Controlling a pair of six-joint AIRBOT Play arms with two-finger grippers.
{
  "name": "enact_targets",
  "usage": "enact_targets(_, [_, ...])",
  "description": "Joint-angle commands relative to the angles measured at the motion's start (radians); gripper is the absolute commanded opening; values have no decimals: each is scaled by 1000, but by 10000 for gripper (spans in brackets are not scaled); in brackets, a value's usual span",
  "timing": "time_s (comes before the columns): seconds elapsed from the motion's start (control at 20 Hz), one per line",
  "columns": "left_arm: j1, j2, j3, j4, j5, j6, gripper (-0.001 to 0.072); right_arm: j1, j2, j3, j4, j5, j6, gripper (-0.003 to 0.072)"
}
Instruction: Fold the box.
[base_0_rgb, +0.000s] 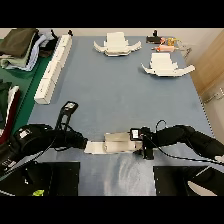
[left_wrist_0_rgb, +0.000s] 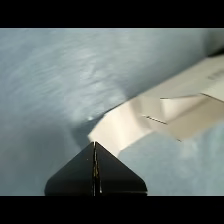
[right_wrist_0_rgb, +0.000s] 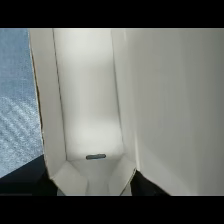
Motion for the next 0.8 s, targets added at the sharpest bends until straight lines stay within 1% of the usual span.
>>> enact_targets(0.0, [43,10,-13,70,-96,-234,12,0,1,0,0,0,0,512])
enact_targets(0.15, [54,-33,-53,-18,-48,-224,13,0,1,0,0,0,0,512])
enact_targets(0.3, [53,-113,-100,-176,70,-142,13,0,1,0,0,0,0,512])
enact_targets(0.5, [51,-231,-105,-357,185,-2,12,0,1,0,0,0,0,512])
enact_targets(0.65, [13,-275,-105,-420,235,55,12,0,1,0,0,0,0,512])
enact_targets(0.75, [-18,-278,-102,-439,255,71,13,0,1,0,0,0,0,512])
